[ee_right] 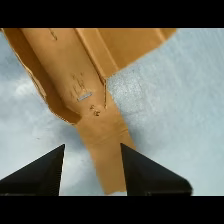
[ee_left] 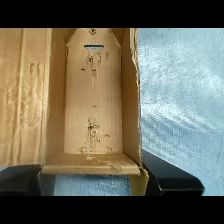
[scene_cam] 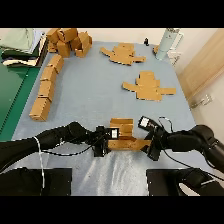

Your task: Fold the box.

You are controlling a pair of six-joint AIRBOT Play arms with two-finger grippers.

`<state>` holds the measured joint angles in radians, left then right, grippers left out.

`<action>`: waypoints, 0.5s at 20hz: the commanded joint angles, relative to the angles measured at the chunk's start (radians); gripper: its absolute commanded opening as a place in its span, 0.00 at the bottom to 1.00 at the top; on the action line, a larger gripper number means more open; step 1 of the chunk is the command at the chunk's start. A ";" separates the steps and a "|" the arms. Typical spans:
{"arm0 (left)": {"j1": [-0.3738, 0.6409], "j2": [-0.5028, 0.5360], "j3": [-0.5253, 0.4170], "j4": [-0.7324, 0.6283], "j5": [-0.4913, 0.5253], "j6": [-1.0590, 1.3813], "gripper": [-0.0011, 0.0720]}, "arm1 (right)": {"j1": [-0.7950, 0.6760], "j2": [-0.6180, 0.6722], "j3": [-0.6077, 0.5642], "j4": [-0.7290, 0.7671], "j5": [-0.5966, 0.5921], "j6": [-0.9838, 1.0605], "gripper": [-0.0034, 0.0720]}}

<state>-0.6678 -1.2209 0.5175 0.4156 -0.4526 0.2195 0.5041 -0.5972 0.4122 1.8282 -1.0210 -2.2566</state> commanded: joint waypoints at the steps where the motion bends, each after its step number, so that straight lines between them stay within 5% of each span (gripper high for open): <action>1: 0.000 -0.001 0.001 0.000 0.000 0.000 0.84 | 0.001 -0.025 -0.079 -0.003 0.200 -0.275 0.77; 8: 0.000 -0.001 0.001 0.000 0.000 0.000 0.84 | 0.040 -0.100 -0.076 0.147 0.254 -0.381 0.76; 10: 0.000 -0.001 0.001 0.000 0.000 0.000 0.84 | 0.061 -0.108 -0.076 0.148 0.278 -0.381 0.47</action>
<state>-0.6678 -1.2209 0.5175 0.4156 -0.4526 0.2195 0.5388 -0.6907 0.3386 1.9408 -0.7803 -2.5973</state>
